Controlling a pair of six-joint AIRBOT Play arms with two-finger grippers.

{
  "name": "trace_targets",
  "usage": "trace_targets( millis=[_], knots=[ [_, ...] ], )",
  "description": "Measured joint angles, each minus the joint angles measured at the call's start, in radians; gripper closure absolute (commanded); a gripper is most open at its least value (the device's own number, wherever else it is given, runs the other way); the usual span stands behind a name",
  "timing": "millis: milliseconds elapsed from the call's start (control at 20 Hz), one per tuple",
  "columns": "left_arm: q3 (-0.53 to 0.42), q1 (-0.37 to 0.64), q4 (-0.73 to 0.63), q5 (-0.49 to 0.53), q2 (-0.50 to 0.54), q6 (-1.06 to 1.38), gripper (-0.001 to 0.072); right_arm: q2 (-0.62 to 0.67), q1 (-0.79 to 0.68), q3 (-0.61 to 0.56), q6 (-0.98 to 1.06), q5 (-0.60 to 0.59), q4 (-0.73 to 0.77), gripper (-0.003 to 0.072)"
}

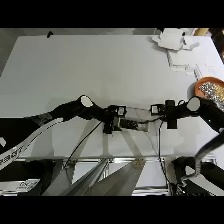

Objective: Fold the box and place the chain.

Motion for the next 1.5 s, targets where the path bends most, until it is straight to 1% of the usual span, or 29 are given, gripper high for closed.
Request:
trace_targets(
  millis=[50,100,150,400,500,550,750,950,1100,1250,1500],
  knots=[
    [0.0,0.0,0.0,0.0,0.0,0.0,0.0503,0.0,0.0,-0.006,-0.003,0.0,0.001,0.0531],
    [0.0,0.0,0.0,0.0,0.0,0.0,0.0503,0.0,0.0,-0.013,-0.01,0.0,0.004,0.0563],
    [0.0,0.0,0.0,0.0,0.0,0.0,0.0503,0.001,-0.001,-0.02,-0.019,0.002,0.005,0.0672],
    [0.0,0.0,0.0,0.0,0.0,0.0,0.0503,0.007,-0.001,-0.037,-0.04,0.007,0.005,0.0668],
    [0.0,0.0,0.0,0.0,0.0,0.0,0.0503,0.031,0.0,-0.041,-0.041,0.015,0.006,0.0669],
    [0.0,0.0,0.0,0.0,0.0,0.0,0.0503,0.053,0.0,-0.043,-0.041,0.061,0.006,0.0669],
    [0.0,0.0,0.0,0.0,0.0,0.0,0.0503,0.169,0.027,-0.042,-0.041,0.138,0.136,0.0668],
    [0.0,0.0,0.0,0.0,0.0,0.0,0.0503,0.281,0.126,-0.042,-0.041,0.146,0.291,0.0668],
    [0.0,0.0,0.0,0.0,0.0,0.0,0.0503,0.323,0.216,-0.042,-0.041,0.118,0.404,0.0668],
    [0.0,0.0,0.0,0.0,0.0,0.0,0.0503,0.339,0.308,-0.042,-0.041,0.064,0.491,0.0668],
    [0.0,0.0,0.0,0.0,0.0,0.0,0.0503,0.346,0.456,-0.042,-0.04,-0.069,0.559,0.0668]
  ],
)
